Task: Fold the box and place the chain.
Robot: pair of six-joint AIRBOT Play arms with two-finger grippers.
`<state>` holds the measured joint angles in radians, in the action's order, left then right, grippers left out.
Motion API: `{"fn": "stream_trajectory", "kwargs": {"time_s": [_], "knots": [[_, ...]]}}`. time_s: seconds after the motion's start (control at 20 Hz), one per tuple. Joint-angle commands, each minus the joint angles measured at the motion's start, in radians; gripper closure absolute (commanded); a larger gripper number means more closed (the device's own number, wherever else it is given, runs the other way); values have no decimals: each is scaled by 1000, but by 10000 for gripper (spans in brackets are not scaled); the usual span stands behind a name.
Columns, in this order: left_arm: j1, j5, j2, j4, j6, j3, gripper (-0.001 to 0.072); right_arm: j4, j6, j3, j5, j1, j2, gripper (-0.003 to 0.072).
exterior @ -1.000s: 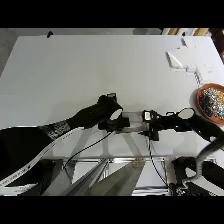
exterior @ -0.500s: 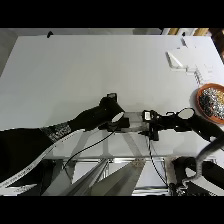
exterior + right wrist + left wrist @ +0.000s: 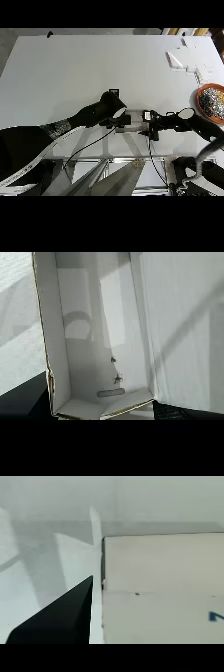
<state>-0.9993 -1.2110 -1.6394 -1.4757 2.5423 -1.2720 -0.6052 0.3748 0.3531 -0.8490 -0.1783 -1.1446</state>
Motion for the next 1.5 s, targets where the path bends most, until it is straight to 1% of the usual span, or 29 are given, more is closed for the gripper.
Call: {"fn": "stream_trajectory", "kwargs": {"time_s": [0.0,0.1,0.15,0.2,0.25,0.3,0.35,0.4,0.55,0.6,0.65,0.7,0.75,0.8,0.9,1.1,1.2,1.25,1.35,1.4,1.45], "knots": [[-11,-55,-38,-2,-3,-8,437,0,0,1,0,0,1,290],[-19,-57,-58,2,-1,-8,453,0,0,1,0,0,1,290],[-21,-57,-63,3,2,-8,531,0,0,1,0,0,1,290],[-24,-56,-65,3,2,-8,584,0,0,1,0,0,1,290],[-24,-56,-66,3,2,-8,587,0,0,1,0,0,1,290],[-24,-56,-65,3,3,-8,659,0,0,1,0,0,1,290],[-24,-55,-65,3,3,-8,689,0,0,1,0,0,1,290],[-24,-53,-65,2,-1,-8,709,0,0,1,0,0,1,290],[-23,-44,-63,1,-3,-8,708,0,0,1,0,0,1,290],[-21,-31,-56,1,-5,-8,662,0,0,1,0,0,1,290],[-16,-19,-43,2,-9,-8,554,0,0,1,0,0,1,290],[-9,-10,-24,2,-41,-8,428,0,0,1,0,0,1,290],[-2,-1,-3,4,-121,-8,335,0,0,1,0,0,1,290],[5,-2,19,13,-212,-8,314,0,0,1,-1,0,1,290],[23,-42,74,47,-388,0,314,0,0,1,0,0,1,290],[55,-104,212,55,-576,58,314,0,0,1,0,0,1,290],[89,-108,299,87,-672,124,314,0,0,1,0,0,1,290],[112,-106,351,125,-762,167,314,0,0,1,0,0,1,290],[161,-92,456,201,-992,262,313,0,0,1,0,0,1,290],[189,-66,505,237,-1123,316,312,0,0,1,0,0,1,290],[224,-18,554,276,-1291,380,284,0,0,1,0,0,1,290]]}}
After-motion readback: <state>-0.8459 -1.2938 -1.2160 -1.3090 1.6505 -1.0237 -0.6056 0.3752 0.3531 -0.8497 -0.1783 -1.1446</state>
